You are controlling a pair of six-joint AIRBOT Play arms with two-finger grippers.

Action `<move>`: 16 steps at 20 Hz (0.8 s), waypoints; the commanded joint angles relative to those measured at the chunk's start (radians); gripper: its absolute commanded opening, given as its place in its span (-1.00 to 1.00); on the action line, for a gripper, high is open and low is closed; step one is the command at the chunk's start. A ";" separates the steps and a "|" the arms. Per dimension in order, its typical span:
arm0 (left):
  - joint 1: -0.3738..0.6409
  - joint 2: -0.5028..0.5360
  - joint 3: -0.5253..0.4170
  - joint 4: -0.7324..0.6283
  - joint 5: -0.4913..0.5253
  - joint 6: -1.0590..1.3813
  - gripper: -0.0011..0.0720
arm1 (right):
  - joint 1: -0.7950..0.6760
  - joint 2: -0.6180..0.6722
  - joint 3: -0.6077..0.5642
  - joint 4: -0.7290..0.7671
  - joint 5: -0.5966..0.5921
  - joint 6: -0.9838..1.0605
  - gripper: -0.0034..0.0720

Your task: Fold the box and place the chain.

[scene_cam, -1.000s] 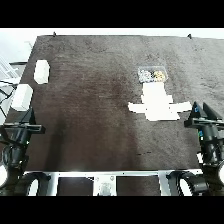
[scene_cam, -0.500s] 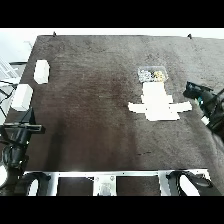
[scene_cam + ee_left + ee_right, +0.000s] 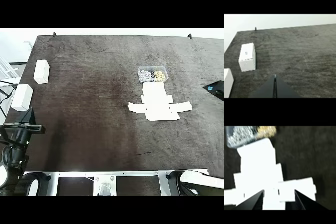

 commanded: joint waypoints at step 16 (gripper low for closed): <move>0.001 0.000 0.000 0.000 0.000 0.000 -0.91 | 0.023 -0.523 0.377 -0.136 0.227 -0.047 0.24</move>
